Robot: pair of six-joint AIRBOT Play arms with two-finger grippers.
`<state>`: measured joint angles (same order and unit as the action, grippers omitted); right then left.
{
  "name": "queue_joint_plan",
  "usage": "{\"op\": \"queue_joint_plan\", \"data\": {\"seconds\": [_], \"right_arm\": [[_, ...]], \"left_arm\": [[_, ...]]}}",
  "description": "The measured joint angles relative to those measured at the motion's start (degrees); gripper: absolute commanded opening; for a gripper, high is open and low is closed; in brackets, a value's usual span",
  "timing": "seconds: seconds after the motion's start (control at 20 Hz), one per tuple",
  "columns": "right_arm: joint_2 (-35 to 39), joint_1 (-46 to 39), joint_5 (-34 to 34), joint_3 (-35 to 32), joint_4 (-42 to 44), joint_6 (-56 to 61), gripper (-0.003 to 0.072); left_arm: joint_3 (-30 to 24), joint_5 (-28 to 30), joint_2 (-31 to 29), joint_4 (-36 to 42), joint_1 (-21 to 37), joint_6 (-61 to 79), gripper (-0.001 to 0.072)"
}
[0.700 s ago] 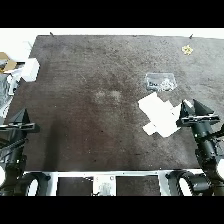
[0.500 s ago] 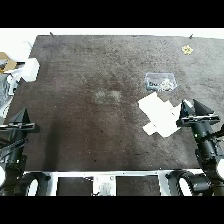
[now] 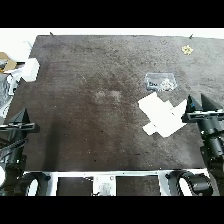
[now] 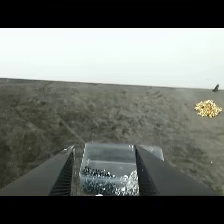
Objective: Fold the box and place the chain.
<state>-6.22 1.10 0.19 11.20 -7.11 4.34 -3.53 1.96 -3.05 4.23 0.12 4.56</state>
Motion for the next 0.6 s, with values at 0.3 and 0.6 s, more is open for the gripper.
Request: {"op": "queue_joint_plan", "data": {"seconds": [0.3, 0.6], "right_arm": [[-17.1, -1.6, 0.7, 14.3, -0.8, 0.0, 0.0428], [-44.1, -18.5, 25.0, 35.3, -6.8, 9.0, 0.0428]], "left_arm": [[0.0, 0.0, 0.0, 0.0, 0.0, 0.0, 0.0009], [0.0, 0.0, 0.0, 0.0, 0.0, 0.0, 0.0009]]}}
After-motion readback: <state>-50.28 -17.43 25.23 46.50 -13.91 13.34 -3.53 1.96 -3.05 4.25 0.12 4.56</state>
